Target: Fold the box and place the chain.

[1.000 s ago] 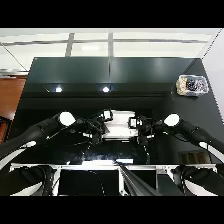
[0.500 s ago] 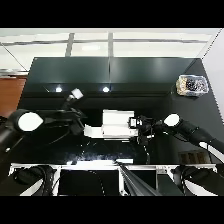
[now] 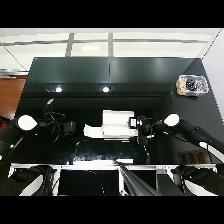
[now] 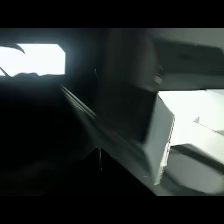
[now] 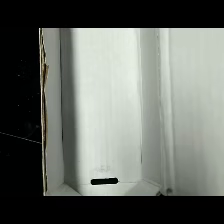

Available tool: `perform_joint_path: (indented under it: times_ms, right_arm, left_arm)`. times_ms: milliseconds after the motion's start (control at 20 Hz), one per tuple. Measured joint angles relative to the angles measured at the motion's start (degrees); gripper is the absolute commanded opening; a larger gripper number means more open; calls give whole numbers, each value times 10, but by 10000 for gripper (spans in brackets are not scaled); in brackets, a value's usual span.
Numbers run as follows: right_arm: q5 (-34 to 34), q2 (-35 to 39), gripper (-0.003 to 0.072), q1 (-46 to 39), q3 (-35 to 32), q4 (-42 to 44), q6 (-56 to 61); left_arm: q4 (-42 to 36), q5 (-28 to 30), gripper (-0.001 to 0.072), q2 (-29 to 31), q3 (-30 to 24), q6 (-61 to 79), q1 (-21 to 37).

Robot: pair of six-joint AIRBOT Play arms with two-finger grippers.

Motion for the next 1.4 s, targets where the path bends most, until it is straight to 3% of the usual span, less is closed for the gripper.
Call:
perform_joint_path:
  times_ms: [250,500,750,800,900,950,1200,1400]
  right_arm:
    - [0,0,98,0,0,0,0]
    - [0,0,98,0,0,0,0]
    - [0,0,98,0,0,0,0]
    - [0,0,98,0,0,0,0]
    - [0,0,98,0,0,0,0]
    - [0,0,98,0,0,0,0]
    - [0,0,98,0,0,0,0]
    - [0,0,98,0,0,0,0]
  left_arm:
    - [-165,3,26,-95,-15,90,4]
    - [-215,-11,29,-162,5,185,-17]
    - [-227,-28,29,-184,44,258,-29]
    - [-227,-33,90,-185,52,269,-29]
    - [-229,-48,473,-187,66,287,-30]
    - [-230,-58,608,-187,73,293,-31]
    - [-231,-79,626,-188,99,305,-42]
    - [-219,-84,625,-188,124,306,-88]
